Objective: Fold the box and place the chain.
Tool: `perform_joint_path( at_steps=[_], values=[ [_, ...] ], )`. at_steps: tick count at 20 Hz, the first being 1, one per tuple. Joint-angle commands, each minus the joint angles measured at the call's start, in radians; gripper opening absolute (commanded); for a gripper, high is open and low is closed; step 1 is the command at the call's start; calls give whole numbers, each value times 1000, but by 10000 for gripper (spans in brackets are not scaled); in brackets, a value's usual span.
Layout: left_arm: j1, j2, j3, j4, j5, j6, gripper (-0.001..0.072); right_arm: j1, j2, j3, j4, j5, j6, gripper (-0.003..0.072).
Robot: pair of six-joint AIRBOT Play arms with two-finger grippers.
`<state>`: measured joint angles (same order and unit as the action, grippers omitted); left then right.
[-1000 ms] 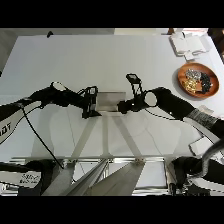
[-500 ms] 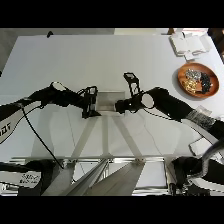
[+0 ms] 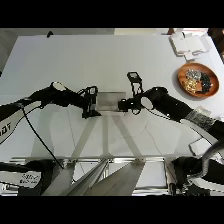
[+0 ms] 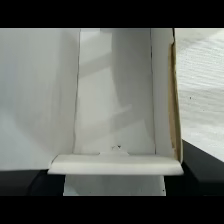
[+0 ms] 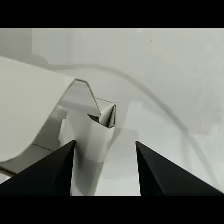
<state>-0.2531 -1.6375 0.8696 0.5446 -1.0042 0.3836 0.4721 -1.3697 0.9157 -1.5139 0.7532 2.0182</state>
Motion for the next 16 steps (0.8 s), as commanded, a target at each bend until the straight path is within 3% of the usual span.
perform_joint_path(
  at_steps=[1, 13, 15, 16],
  values=[
    [0, 1, 0, 2, -2, 1, 517, 1, -13, 0, -40, 47, 28, 377],
    [0, 1, 0, 2, -2, 1, 517, 71, -16, 43, -36, 39, 80, 371],
    [0, 1, 0, 2, -2, 1, 517, 71, -16, 63, -19, 39, 79, 277],
    [0, 1, 0, 2, -2, 1, 517, 71, -16, 71, -6, 40, 79, 265]
  ],
)
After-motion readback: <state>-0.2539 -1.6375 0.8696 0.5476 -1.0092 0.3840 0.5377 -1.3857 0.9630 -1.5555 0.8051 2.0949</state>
